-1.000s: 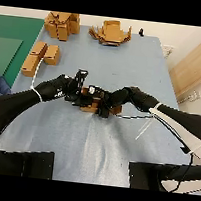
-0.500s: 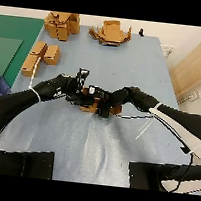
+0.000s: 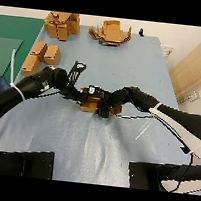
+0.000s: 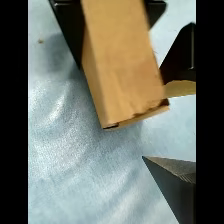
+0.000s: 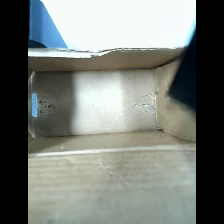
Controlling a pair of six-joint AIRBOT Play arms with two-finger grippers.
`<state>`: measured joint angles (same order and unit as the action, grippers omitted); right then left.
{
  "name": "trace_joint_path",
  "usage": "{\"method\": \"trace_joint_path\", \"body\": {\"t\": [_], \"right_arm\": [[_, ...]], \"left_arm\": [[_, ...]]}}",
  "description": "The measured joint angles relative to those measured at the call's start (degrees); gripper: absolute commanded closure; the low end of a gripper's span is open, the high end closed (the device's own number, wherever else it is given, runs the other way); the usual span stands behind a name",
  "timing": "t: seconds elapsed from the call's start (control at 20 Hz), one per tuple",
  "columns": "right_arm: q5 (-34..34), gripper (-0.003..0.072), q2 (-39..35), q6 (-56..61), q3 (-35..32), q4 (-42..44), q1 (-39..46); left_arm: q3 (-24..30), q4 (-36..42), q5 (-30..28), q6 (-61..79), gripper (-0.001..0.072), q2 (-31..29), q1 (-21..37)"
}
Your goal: Fold the box.
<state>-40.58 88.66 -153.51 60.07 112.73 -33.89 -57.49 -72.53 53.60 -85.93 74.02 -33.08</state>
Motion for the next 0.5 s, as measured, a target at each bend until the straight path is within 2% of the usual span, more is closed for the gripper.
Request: {"method": "trace_joint_path", "body": {"t": [0.2,0.4,0.5], "right_arm": [[0.0,0.0083,0.0,0.0,0.0,0.0,0.0],[0.0,0.0083,0.0,0.0,0.0,0.0,0.0],[0.0,0.0084,0.0,0.0,0.0,0.0,0.0]], "left_arm": [[0.1,8.0,7.4,19.8,0.0155,-2.8,4.8],[1.7,17.5,21.3,47.0,0.0155,-4.0,12.6],[4.1,17.8,21.8,58.1,0.0153,-4.1,16.1]]}}
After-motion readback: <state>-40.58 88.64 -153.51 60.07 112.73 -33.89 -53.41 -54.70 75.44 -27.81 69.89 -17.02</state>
